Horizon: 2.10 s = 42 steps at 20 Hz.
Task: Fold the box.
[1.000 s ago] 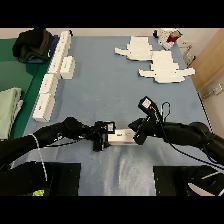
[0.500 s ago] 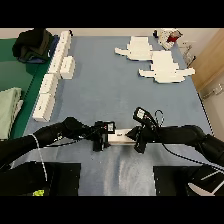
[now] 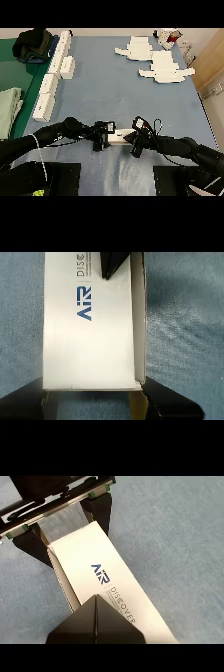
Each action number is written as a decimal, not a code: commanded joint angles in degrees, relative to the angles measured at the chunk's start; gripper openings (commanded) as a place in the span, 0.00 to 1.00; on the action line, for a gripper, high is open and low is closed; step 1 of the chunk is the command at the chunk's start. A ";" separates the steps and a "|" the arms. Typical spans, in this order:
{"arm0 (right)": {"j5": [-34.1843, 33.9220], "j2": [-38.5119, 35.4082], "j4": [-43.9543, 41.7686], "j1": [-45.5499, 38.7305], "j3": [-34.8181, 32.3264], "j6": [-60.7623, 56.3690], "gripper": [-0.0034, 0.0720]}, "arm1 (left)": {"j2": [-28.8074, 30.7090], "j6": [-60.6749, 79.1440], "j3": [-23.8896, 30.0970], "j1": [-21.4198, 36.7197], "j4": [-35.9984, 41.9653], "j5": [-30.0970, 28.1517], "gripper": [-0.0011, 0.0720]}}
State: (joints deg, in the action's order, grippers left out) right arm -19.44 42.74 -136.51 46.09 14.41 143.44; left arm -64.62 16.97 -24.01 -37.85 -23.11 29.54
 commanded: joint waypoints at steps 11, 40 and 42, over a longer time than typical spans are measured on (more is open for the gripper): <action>4.44 0.15 0.17 1.07 -4.57 -6.08 0.05 | 0.00 0.17 -0.04 0.00 -0.07 -0.02 0.57; -30.93 4.92 11.80 -15.85 19.74 -2.86 0.05 | 0.00 0.17 -0.04 0.00 -0.07 -0.02 0.57; -38.45 9.16 12.09 -18.78 25.31 -2.14 0.05 | 0.00 0.15 -0.04 0.00 -0.07 -0.02 0.57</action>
State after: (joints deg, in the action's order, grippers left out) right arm -46.11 46.89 -125.58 31.62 32.77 139.37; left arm -64.62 17.15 -24.01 -37.87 -23.18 29.54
